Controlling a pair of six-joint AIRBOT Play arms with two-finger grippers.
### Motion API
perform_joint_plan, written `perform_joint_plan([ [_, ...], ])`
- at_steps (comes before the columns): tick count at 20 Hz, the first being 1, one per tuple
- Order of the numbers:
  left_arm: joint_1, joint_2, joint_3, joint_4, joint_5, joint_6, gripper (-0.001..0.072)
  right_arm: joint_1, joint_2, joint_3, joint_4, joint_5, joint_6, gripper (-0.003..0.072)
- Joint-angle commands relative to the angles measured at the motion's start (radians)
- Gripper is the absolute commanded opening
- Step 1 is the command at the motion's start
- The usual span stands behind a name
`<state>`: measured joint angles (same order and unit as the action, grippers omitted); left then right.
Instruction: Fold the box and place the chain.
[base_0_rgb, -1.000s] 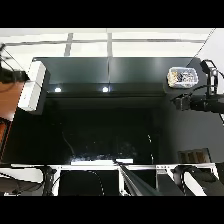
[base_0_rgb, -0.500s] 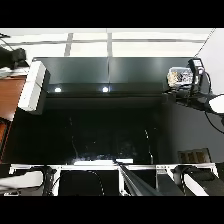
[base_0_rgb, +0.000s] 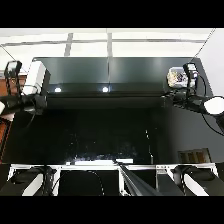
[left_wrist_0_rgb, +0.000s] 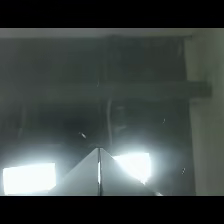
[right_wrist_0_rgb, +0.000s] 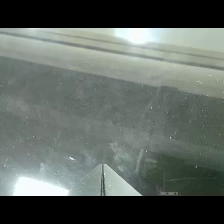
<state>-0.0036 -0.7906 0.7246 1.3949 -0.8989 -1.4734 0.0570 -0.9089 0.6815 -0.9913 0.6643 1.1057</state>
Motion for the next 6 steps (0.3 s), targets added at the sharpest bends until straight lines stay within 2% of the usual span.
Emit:
perform_joint_plan([
  [1, -0.008, 0.057, -0.108, 0.001, 0.025, 0.000, 0.0030, 0.001, 0.000, 0.000, -0.001, -0.002, 0.000, 0.0021],
  [6, -0.008, 0.053, -0.110, 0.001, 0.027, 0.000, 0.0029, 0.001, 0.000, 0.000, -0.001, -0.002, 0.000, 0.0021],
])
